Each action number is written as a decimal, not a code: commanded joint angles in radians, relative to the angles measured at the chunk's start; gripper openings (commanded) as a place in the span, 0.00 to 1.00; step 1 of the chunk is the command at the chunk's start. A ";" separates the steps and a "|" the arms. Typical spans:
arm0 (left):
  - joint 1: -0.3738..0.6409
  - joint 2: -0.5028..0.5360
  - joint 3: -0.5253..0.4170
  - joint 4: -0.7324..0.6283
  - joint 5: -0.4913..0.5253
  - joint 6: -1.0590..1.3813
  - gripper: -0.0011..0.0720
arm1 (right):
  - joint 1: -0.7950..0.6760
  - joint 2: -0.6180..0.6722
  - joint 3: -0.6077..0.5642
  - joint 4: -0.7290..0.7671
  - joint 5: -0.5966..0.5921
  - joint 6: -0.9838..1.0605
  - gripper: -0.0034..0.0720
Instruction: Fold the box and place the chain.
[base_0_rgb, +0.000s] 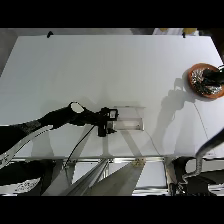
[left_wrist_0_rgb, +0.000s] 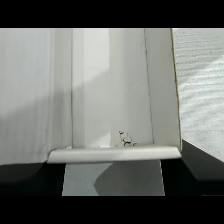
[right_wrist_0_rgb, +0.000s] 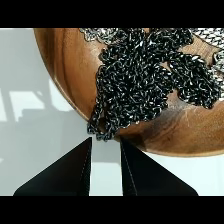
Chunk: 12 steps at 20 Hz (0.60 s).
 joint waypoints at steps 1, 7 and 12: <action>0.001 0.001 0.000 0.000 0.000 0.000 0.39 | 0.000 -0.035 -0.001 0.000 -0.006 -0.002 0.28; 0.001 0.001 0.000 0.000 0.000 0.000 0.39 | 0.000 -0.074 -0.016 -0.003 0.008 -0.001 0.28; 0.001 0.001 0.000 0.000 0.000 0.000 0.39 | 0.000 -0.082 -0.016 -0.010 0.009 0.000 0.27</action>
